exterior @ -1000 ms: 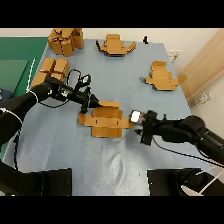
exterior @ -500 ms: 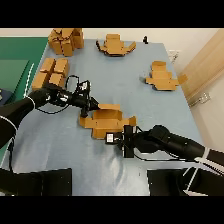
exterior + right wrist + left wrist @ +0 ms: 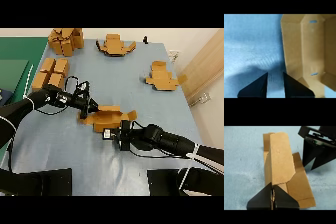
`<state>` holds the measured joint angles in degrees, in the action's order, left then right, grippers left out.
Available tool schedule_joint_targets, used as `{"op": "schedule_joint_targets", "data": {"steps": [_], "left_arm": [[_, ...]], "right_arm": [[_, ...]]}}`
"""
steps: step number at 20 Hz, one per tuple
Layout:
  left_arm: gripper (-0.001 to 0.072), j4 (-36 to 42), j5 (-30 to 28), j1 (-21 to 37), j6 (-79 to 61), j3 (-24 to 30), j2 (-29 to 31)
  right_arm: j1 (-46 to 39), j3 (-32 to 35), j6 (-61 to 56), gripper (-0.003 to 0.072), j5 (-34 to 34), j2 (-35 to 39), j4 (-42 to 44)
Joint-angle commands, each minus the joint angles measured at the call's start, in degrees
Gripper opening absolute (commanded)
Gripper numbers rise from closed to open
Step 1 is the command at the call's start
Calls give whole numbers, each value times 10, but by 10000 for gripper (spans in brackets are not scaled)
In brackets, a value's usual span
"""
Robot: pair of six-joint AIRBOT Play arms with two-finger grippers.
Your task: Fold the box.
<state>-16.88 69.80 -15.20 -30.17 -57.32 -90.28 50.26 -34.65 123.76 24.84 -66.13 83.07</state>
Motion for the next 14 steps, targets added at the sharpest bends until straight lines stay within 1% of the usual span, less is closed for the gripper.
{"op": "schedule_joint_targets", "data": {"steps": [1, 3, 7, 11, 14], "left_arm": [[15, -37, 8, 0, 17, 1, 0], [16, -40, 5, 0, 17, 1, 0], [16, -40, -9, 0, 16, 1, 0], [16, -40, -16, 0, 17, 1, 0], [16, -38, -17, -1, 17, 1, 0]], "right_arm": [[-9, -23, -50, 309, -3, -2, -83], [-8, -33, -51, 309, 13, -2, -80], [-6, -44, -50, 309, 78, 20, -59], [-7, -44, -48, 308, 81, 49, -65], [-7, -44, -48, 308, 78, 32, -76]]}}
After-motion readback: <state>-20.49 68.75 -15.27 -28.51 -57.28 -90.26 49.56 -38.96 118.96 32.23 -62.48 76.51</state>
